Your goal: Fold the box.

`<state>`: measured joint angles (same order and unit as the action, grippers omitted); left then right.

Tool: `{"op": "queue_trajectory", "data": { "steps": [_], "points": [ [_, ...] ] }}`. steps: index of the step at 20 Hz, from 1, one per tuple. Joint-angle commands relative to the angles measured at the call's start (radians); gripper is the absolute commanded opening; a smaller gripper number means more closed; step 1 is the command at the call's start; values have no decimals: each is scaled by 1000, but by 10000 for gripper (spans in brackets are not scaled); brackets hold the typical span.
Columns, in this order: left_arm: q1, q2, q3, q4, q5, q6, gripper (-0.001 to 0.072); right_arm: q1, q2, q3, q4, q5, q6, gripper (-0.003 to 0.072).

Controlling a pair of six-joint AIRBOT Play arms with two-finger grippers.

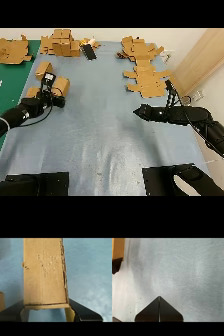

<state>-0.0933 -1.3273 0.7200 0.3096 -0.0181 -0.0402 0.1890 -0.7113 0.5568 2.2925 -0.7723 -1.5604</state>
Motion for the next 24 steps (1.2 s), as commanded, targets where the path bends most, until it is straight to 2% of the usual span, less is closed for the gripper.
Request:
{"op": "queue_trajectory", "data": {
  "steps": [1,4,6,10,18,19,20,24],
  "points": [
    [32,-115,131,-2,7,-19,520,0,0,1,1,8,1,3],
    [45,-230,294,-3,1,-110,520,0,0,1,1,8,2,3],
    [66,-296,396,-2,-51,-159,519,0,0,1,1,8,7,3],
    [109,-378,523,-2,-83,-213,519,0,0,1,1,8,17,3],
    [138,-399,544,36,-106,-212,522,0,0,1,1,16,16,3],
    [138,-399,544,35,-116,-212,556,0,0,1,1,16,16,3],
    [138,-399,544,35,-123,-212,685,0,0,1,1,15,16,3],
    [143,-399,544,35,-125,-215,696,0,0,1,1,14,16,3]
  ]
}}
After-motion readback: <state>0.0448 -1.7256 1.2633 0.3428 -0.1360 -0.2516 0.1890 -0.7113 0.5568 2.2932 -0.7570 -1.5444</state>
